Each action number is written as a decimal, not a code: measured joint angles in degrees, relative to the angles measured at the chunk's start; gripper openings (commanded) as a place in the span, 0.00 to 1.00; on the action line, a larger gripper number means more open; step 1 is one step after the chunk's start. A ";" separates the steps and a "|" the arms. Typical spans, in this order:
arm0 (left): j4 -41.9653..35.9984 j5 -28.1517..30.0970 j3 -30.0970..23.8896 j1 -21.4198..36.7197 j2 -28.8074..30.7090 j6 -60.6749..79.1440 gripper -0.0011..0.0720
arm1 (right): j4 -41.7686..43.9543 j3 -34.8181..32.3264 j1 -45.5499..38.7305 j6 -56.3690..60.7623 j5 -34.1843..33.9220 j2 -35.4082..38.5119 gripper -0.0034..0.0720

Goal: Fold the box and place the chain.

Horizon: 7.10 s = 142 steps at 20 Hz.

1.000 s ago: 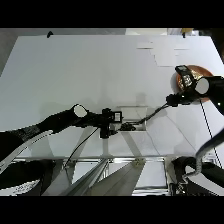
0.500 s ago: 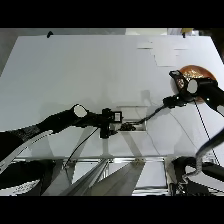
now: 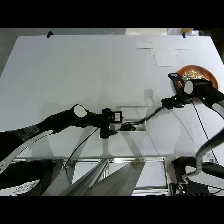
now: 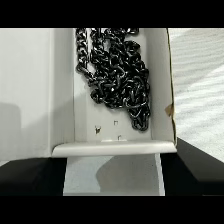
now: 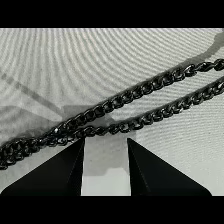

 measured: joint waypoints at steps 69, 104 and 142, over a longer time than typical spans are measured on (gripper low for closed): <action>0.00 -0.02 0.00 0.00 0.00 -0.02 0.20 | 2.14 -0.46 -5.73 -40.50 -4.59 -0.15 0.31; 0.00 0.00 0.00 0.00 0.00 0.00 0.20 | 45.22 -1.05 2.95 -40.98 17.38 42.12 0.06; 0.00 -0.02 0.00 0.00 0.00 -0.02 0.20 | 43.50 -13.27 21.24 -38.75 -1.55 25.59 0.30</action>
